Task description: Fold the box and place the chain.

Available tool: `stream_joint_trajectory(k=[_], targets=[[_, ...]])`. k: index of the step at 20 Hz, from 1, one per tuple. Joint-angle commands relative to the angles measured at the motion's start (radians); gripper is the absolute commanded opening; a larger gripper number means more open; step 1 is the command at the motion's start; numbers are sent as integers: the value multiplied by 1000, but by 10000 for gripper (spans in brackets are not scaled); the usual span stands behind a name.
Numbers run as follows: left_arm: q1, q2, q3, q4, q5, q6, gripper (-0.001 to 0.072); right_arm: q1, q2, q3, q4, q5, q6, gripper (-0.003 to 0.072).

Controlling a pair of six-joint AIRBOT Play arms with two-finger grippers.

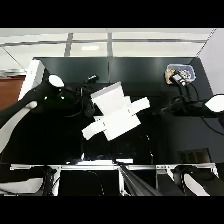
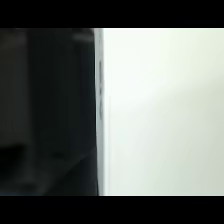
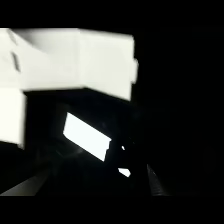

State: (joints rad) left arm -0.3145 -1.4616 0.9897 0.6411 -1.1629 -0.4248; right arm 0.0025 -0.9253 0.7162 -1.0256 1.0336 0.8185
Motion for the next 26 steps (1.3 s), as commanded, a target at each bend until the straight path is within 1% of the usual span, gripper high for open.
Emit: stream_joint_trajectory(k=[1,2,3,5,7,9,11,14,18,19,20,23,26], targets=[[-64,103,-98,59,192,296,23,-29,1,24,-122,61,58,603],[-82,103,-98,89,209,346,23,-23,1,18,-78,36,55,603],[-99,100,-98,102,235,356,23,-11,1,5,-38,16,12,603],[-132,85,-98,124,285,371,25,31,1,-33,14,-8,-154,603],[-154,58,-98,177,306,377,25,85,0,-81,78,-55,-295,603],[-163,31,-98,219,305,376,25,153,0,-127,138,-131,-410,603],[-163,16,-98,218,321,376,25,223,-1,-155,143,-194,-464,603],[-164,3,-98,219,318,376,25,301,-23,-188,142,-297,-470,604],[-167,-2,-98,219,314,376,25,378,-65,-198,143,-274,-594,605],[-167,-2,-98,219,314,376,26,388,-71,-200,143,-275,-612,664],[-166,-2,-98,219,313,376,26,393,-74,-200,142,-278,-625,708],[-166,-2,-98,218,313,376,25,393,-82,-200,142,-256,-682,707],[-166,-2,-98,218,313,376,26,393,-125,-200,165,-225,-789,707]])
